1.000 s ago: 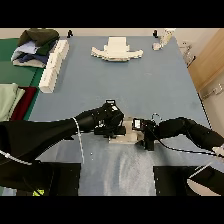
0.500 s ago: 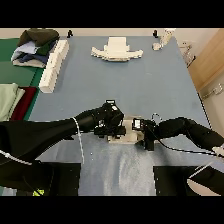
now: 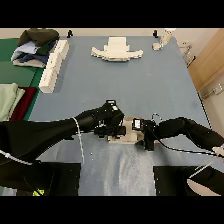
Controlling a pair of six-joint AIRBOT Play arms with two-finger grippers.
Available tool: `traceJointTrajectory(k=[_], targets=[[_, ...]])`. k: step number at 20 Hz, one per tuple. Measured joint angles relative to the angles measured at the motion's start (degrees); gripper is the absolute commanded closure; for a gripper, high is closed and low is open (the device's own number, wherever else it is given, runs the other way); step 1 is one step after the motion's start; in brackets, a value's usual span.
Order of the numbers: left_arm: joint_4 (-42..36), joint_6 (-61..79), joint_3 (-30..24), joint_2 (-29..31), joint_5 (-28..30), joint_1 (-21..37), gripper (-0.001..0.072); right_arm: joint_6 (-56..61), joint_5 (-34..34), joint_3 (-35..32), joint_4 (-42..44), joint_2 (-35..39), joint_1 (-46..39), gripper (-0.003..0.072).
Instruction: Fold the box.
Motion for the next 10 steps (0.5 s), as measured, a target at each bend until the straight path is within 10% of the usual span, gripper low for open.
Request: traceJointTrajectory(k=[10], targets=[[7.82, -3.58, 3.37, -1.46, -5.38, -3.74, 0.0242, 0.00, 0.00, 0.00, 0.00, 0.00, 0.00, 0.0174]])
